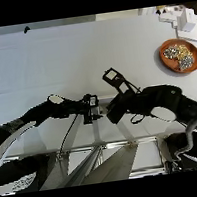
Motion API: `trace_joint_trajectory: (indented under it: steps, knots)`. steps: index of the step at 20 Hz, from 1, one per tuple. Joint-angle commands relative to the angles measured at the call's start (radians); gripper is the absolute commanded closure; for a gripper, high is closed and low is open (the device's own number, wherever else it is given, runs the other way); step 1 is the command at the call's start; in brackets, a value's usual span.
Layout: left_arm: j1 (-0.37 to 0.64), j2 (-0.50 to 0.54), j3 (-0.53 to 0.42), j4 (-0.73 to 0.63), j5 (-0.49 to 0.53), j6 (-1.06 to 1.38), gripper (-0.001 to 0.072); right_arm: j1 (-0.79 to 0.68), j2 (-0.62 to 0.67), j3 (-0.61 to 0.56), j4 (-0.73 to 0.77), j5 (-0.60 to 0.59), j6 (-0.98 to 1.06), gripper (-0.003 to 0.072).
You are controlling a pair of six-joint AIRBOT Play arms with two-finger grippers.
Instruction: Fold the box and place the chain.
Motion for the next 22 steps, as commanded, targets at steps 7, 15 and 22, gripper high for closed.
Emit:
trace_joint_trajectory:
  steps: [7, 15, 22]
  knots:
    - [0.001, 0.001, 0.001, 0.0, 0.0, 0.0, 0.0644, -0.385, 0.33, -0.003, -0.206, 0.484, -0.454, 0.0399]
    - [0.001, 0.001, 0.001, 0.0, -0.001, 0.0, 0.0644, -0.636, 0.209, -0.305, 0.198, 0.192, -1.124, 0.0467]
    - [0.001, 0.001, 0.001, 0.0, 0.0, 0.0, 0.0644, -0.562, 0.0, -0.313, 0.254, 0.121, -1.551, 0.0463]
